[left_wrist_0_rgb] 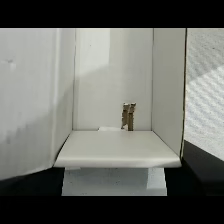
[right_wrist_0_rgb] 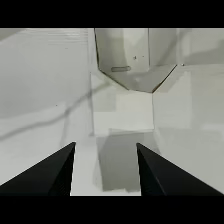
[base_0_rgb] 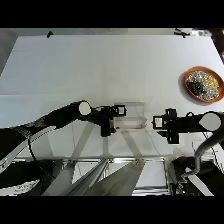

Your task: Fold the box and place the chain.

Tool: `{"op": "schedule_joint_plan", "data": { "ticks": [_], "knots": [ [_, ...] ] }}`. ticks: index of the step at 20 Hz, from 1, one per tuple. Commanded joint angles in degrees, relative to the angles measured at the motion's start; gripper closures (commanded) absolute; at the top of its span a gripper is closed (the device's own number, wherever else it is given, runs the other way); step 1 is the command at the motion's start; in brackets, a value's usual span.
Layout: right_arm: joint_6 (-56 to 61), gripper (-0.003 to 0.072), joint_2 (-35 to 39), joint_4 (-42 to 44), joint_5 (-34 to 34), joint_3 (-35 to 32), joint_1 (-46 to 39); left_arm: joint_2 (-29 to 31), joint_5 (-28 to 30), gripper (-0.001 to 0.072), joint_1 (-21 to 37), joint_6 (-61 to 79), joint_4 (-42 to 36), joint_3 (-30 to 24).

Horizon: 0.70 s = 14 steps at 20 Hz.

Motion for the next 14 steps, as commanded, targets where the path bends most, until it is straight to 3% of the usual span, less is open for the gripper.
{"op": "schedule_joint_plan", "data": {
  "ticks": [1,3,5,14],
  "knots": [
    [-0.31,0.0287,-6.34,3.19,-7.04,-0.11,0.04,-0.02,0.02,0.0393,0.00,0.02,0.00,-0.04],
    [-1.77,0.0308,-9.79,4.28,-8.87,-0.11,0.04,-0.02,0.00,0.0393,0.00,0.02,-0.02,-0.04],
    [-5.99,0.0429,-11.34,5.75,-9.07,-0.11,0.04,-0.02,0.00,0.0393,0.00,0.02,-0.02,-0.04],
    [-7.98,0.0431,-16.24,9.84,-14.73,-0.09,3.56,-0.02,0.00,0.0393,0.00,0.02,-0.02,-0.04]
  ]
}}
